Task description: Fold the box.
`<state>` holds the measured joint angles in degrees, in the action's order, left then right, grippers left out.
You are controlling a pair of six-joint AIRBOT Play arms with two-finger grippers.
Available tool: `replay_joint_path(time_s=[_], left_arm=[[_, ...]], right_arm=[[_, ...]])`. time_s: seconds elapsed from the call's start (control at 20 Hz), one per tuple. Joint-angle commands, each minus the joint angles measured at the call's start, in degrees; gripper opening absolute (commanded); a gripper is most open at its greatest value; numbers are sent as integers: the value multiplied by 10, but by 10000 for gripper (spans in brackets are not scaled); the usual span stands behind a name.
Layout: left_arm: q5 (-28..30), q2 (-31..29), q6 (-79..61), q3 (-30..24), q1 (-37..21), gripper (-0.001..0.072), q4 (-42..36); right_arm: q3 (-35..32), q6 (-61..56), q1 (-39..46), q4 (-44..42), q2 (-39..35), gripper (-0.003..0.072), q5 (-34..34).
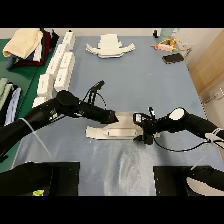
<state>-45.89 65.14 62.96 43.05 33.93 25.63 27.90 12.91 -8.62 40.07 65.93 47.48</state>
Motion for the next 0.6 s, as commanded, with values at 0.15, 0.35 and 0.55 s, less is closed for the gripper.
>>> replay_joint_path(time_s=[0.15,0.35,0.55], left_arm=[[112,80,102,22,6,11,-9],[122,116,172,22,7,10,27],[110,133,196,22,7,10,42]], right_arm=[[1,0,0,0,0,506,0],[1,0,0,0,0,506,0],[1,0,0,0,0,506,0]])
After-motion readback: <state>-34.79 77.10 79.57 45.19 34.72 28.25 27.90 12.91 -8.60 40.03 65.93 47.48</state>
